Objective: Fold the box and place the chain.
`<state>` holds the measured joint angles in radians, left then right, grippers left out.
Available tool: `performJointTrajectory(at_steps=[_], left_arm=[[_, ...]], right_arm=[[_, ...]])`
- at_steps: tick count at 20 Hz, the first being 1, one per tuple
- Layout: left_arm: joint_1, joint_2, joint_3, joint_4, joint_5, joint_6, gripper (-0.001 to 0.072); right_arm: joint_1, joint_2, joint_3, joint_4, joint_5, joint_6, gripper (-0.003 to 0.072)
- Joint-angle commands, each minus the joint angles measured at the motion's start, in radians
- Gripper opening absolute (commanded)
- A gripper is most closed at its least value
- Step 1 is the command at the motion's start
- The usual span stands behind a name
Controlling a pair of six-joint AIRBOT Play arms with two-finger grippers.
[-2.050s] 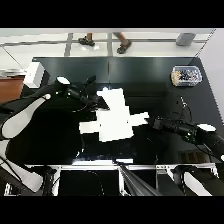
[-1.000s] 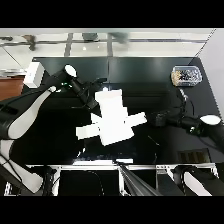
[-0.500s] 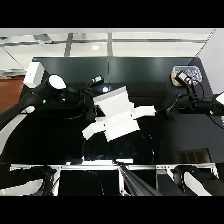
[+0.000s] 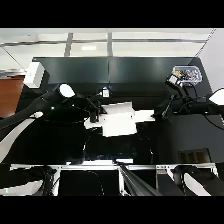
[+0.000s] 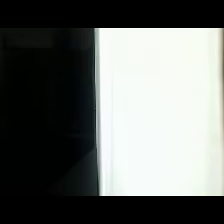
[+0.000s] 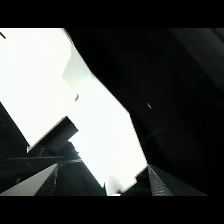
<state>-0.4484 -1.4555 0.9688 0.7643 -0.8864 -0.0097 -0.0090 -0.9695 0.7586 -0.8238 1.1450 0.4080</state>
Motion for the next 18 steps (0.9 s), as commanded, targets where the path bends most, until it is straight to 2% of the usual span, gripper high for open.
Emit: performJointTrajectory(at_steps=[1,11,18], left_arm=[[-0.014,-0.027,0.001,0.04,0.024,0.0,0.0026],[-0.015,-0.047,0.001,0.08,0.02,0.001,0.0026],[-0.022,-0.047,0.001,0.093,0.0,-0.033,0.0026]], right_arm=[[0.049,0.0,-0.029,0.011,-0.021,-0.002,0.0626],[0.236,-0.009,-0.172,0.011,-0.28,-0.02,0.0626],[0.355,-0.019,-0.172,-0.037,-0.29,-0.181,0.063]])
